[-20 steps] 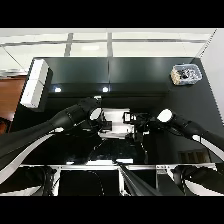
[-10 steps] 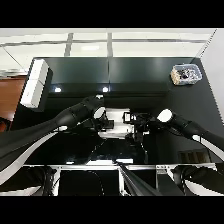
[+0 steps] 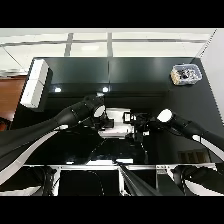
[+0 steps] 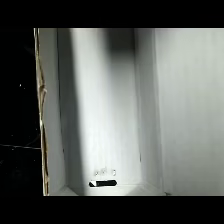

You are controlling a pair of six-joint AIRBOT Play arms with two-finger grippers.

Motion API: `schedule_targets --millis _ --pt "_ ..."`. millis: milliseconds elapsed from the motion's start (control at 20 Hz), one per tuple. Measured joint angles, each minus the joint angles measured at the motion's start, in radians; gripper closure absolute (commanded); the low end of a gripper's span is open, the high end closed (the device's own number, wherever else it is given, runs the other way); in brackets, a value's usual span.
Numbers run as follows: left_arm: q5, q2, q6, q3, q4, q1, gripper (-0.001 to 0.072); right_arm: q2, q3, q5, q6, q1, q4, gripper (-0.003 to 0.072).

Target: Fold the box and place the chain.

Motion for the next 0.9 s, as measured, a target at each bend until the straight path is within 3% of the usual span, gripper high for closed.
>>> schedule_targets --millis 50,100,750,850,900 --pt "0.0 0.0 0.0 0.0 -0.003 0.0 0.0278 0.0 0.0 0.0 0.0 0.0 0.0 0.0274" --pt "0.0 0.0 0.0 0.0 -0.005 0.0 0.0258 0.0 0.0 0.0 0.0 0.0 0.0 0.0274" --pt "-0.002 -0.001 0.011 -0.009 0.009 0.0 0.0267 0.0 0.0 0.0 0.0 0.0 0.0 0.0274" --pt "-0.002 -0.002 0.007 -0.015 0.01 0.001 0.0427 0.0 0.0 0.0 0.0 0.0 0.0 0.0274" --pt "-0.002 -0.002 0.008 -0.017 0.011 0.001 0.0439 0.0 0.0 0.0 0.0 0.0 0.0 0.0274"
